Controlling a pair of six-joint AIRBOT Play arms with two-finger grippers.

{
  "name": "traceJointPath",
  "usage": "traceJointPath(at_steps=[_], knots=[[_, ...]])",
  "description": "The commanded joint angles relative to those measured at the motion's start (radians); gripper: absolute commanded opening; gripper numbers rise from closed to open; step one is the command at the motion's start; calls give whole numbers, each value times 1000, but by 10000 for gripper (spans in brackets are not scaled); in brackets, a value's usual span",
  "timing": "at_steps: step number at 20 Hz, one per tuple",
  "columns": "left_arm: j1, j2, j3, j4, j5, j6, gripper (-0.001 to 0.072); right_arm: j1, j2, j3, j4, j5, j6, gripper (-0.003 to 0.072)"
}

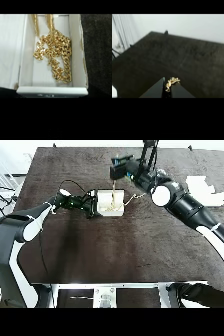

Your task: Fold the box and place the chain.

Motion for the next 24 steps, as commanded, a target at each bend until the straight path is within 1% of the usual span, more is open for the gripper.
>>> traceJointPath(at_steps=[1, 3, 6, 7, 9, 10, 11, 12, 15, 18, 21, 22, 24], knots=[[1, 0, 0, 0, 0, 0, 422, -1, -40, -116, 3, 12, 79, 0], [1, 0, 0, 0, 0, 0, 421, -1, -138, -168, 3, -32, 111, -1], [1, 0, 0, 0, 0, 0, 422, -1, -292, -170, 3, -70, 138, 0], [1, 0, 0, 0, 0, 0, 421, -1, -316, -166, 3, -70, 145, -1], [1, 0, 0, 0, 0, 0, 421, -1, -313, -164, 3, -69, 152, 6], [1, 0, 0, 0, 0, 0, 421, -1, -298, -162, 2, -69, 151, 130], [1, 0, 0, 0, 0, 0, 422, -1, -277, -162, 2, -69, 151, 310], [1, 0, 0, 0, 0, 0, 421, -4, -246, -162, 2, -69, 151, 404], [1, 0, 0, 0, 0, 0, 421, -45, -140, -163, -19, -62, 143, 410], [1, 0, 0, 0, 0, 0, 421, -187, -60, -163, -35, 5, 144, 409], [1, 0, 0, 0, 0, 0, 421, -370, -83, -166, -23, 31, 191, 409], [1, 0, 0, 0, 0, 0, 421, -420, -112, -166, -23, 30, 227, 409], [1, 0, 0, 0, 0, 0, 421, -474, -188, -159, -23, 30, 266, 410]])
